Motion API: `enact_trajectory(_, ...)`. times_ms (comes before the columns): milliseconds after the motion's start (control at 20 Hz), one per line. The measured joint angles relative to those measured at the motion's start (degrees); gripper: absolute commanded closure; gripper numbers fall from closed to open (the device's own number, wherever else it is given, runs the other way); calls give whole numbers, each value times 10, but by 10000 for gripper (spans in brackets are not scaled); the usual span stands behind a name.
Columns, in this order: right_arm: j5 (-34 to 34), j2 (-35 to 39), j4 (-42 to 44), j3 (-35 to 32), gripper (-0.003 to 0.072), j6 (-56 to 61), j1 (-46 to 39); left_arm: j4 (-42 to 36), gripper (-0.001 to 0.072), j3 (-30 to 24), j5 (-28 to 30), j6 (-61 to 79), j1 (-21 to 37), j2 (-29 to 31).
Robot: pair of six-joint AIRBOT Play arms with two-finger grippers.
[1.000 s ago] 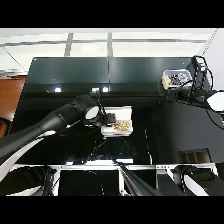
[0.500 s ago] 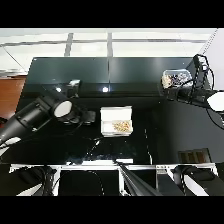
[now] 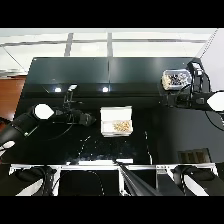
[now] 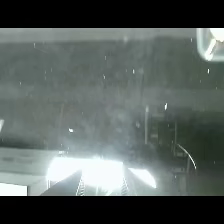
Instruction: Fold the box and place the chain.
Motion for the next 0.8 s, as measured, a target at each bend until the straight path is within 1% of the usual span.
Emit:
enact_trajectory(50,6,0,0,0,430,0,0,-27,121,-4,0,97,0,-3)
enact_trajectory(100,10,0,0,0,429,0,0,-49,0,-8,0,189,0,-6)
enact_trajectory(250,17,0,0,0,430,0,0,-84,0,-13,2,393,-9,-16)
enact_trajectory(400,20,0,1,0,430,0,0,-85,0,-14,-2,514,-24,-31)
enact_trajectory(500,21,0,2,0,429,0,0,-78,0,-11,-20,553,-31,-46)
enact_trajectory(650,22,0,4,0,430,0,1,-73,0,-10,-31,584,-35,-73)
enact_trajectory(800,22,0,5,0,430,0,1,-91,0,-9,-39,604,-37,-88)
